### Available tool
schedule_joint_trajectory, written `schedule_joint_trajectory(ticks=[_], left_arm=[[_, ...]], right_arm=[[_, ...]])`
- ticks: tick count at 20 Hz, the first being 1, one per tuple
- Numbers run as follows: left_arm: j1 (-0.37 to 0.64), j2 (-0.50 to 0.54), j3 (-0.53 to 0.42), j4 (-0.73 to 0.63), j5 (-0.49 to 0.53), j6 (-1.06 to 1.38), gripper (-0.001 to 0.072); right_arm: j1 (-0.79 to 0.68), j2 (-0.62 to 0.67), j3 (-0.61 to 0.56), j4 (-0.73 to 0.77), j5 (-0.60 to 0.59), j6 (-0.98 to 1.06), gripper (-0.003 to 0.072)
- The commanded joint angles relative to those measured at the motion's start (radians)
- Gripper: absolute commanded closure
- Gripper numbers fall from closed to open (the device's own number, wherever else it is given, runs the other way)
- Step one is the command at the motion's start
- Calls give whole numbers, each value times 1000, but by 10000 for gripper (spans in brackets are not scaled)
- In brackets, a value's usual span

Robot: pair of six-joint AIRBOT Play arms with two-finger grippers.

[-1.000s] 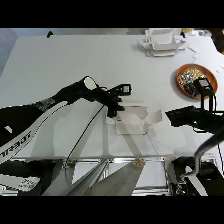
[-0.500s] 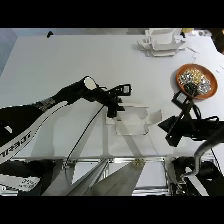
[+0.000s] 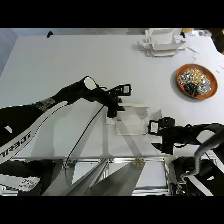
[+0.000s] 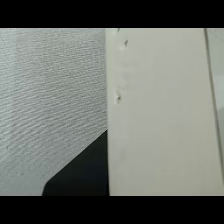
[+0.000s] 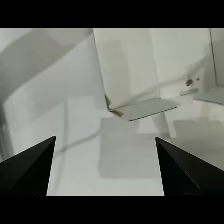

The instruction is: Fold the box and place the chain.

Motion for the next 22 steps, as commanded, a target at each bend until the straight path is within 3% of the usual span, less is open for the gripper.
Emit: schedule_joint_trajectory(ticks=[1,15,19,22], left_arm=[[0,1,0,0,0,0,698],[0,1,0,0,0,0,698],[0,1,0,0,0,0,698],[0,1,0,0,0,0,698]], right_arm=[[29,-76,-27,-32,-173,-117,0],[93,-206,-77,-24,-460,-171,1],[55,-206,-62,-21,-464,-175,1],[53,-206,-16,-5,-396,-174,2]])
